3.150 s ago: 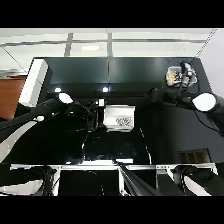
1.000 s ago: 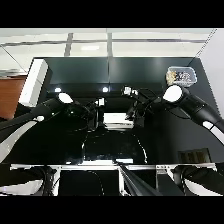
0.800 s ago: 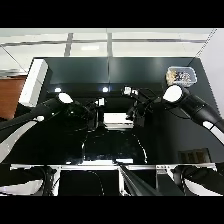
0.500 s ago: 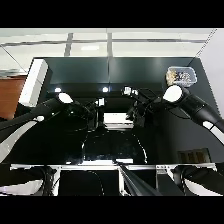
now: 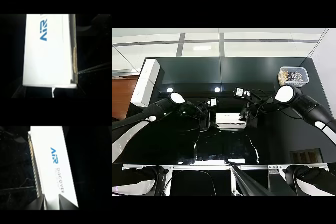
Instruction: Fold the box and place the chain.
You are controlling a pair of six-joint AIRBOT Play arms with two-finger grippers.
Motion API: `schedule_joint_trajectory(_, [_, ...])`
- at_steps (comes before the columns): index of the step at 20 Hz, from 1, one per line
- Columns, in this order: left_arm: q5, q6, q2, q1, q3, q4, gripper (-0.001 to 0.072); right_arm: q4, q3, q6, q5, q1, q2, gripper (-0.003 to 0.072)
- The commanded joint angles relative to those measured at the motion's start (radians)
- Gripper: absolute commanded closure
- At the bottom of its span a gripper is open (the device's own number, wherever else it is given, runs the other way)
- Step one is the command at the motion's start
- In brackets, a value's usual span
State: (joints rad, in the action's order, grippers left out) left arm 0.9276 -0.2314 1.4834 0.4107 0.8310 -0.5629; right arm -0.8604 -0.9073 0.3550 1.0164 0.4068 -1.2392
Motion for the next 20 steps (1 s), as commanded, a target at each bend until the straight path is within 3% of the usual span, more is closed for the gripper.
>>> schedule_joint_trajectory(1, [0.000,0.000,0.001,0.000,0.001,0.000,0.0309,-0.006,0.001,0.000,0.001,0.001,0.000,0.0485])
schedule_joint_trajectory(20, [0.000,0.000,0.001,0.000,0.001,0.000,0.0308,-0.008,0.032,0.028,-0.034,0.029,-0.012,0.0467])
